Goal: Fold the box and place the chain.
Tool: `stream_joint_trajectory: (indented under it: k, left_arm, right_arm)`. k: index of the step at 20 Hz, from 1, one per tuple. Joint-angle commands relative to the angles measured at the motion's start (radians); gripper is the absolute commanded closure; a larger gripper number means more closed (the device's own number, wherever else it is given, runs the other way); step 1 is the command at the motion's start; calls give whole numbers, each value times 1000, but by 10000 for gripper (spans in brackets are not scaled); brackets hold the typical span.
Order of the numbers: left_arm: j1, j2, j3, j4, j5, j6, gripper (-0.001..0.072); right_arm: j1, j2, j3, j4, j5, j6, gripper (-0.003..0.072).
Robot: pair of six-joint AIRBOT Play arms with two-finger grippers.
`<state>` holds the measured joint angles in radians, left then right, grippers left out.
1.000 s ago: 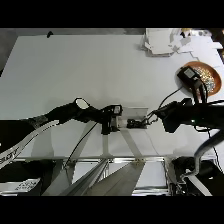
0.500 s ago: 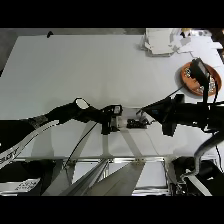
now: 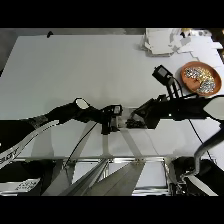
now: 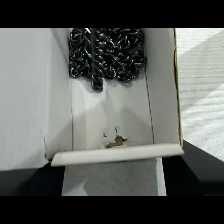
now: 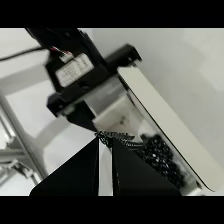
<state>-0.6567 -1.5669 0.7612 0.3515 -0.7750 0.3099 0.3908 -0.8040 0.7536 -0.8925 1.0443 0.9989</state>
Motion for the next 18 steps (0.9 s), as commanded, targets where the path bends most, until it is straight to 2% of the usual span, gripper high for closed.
stream_joint_trajectory:
  k: [1, 2, 5, 6, 11, 13, 15, 18]
  left_arm:
    - [0, 0, 0, 0, 0, 0, 501]
    - [0, 0, 0, 0, 0, 0, 501]
    - [0, 0, 0, 0, 0, 0, 501]
    - [0, 0, 0, 0, 0, 0, 501]
    - [0, 0, 0, 0, 0, 0, 501]
    - [0, 0, 0, 0, 0, 0, 501]
    - [0, 0, 0, 0, 0, 0, 501]
    - [0, 0, 0, 0, 0, 0, 501]
  right_arm:
    - [7, -77, -24, -76, 11, 22, 661]
    - [7, -91, -39, -75, 10, 22, 620]
    - [7, -106, -95, -72, -10, 25, 609]
    - [7, -106, -104, -73, -13, 25, 555]
    - [6, -68, -76, -93, 17, 54, 551]
    - [6, -31, -17, -196, 65, 134, 557]
    - [6, -2, 43, -376, 123, 242, 575]
    - [6, 0, 55, -612, 174, 410, 581]
